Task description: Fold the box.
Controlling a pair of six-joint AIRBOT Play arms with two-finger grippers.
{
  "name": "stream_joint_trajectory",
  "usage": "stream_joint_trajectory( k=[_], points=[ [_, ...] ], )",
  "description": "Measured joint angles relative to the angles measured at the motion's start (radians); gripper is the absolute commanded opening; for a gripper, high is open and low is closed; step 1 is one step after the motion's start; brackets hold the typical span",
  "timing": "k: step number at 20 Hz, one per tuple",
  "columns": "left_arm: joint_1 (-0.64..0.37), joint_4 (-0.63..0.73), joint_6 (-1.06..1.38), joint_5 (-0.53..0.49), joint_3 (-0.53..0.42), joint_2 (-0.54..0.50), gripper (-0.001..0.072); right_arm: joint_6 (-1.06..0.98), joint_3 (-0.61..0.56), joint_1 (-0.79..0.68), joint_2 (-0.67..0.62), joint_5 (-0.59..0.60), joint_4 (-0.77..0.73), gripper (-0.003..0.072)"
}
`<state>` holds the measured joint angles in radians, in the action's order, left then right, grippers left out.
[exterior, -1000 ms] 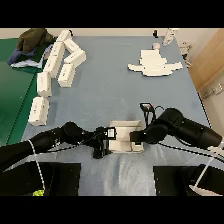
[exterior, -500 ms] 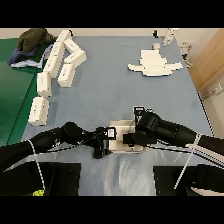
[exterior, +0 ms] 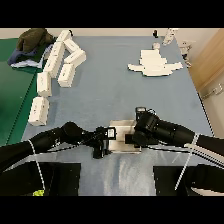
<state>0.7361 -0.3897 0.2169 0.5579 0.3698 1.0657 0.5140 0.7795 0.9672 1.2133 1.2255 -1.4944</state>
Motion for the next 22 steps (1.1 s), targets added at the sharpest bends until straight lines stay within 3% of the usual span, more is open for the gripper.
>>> stream_joint_trajectory(
  k=[1,7,12,13,15,16,19,22],
  points=[
    [0.000,0.001,-0.001,0.000,0.000,0.000,0.0510,-0.001,-0.001,0.000,0.002,0.019,0.000,0.0420],
    [0.000,0.001,-0.001,0.000,0.000,0.000,0.0509,0.016,0.005,0.000,-0.014,0.077,-0.002,0.0428],
    [0.000,0.001,-0.001,0.000,0.000,0.000,0.0509,0.071,0.081,-0.003,-0.083,0.109,-0.021,0.0426],
    [0.000,0.001,-0.001,0.000,0.000,0.000,0.0510,0.084,0.097,-0.007,-0.104,0.113,-0.021,0.0366],
    [0.000,0.001,-0.001,0.000,0.000,0.000,0.0510,0.117,0.118,-0.024,-0.146,0.136,-0.011,0.0049],
    [0.000,0.001,-0.001,0.000,0.000,0.000,0.0509,0.134,0.124,-0.039,-0.164,0.157,0.006,0.0001],
    [0.000,0.001,-0.001,0.000,0.000,0.000,0.0509,0.229,0.126,-0.126,-0.193,0.235,0.074,0.0000],
    [0.000,0.000,-0.001,0.000,0.000,0.000,0.0510,0.377,0.103,-0.272,-0.187,0.233,0.082,0.0000]
  ],
)
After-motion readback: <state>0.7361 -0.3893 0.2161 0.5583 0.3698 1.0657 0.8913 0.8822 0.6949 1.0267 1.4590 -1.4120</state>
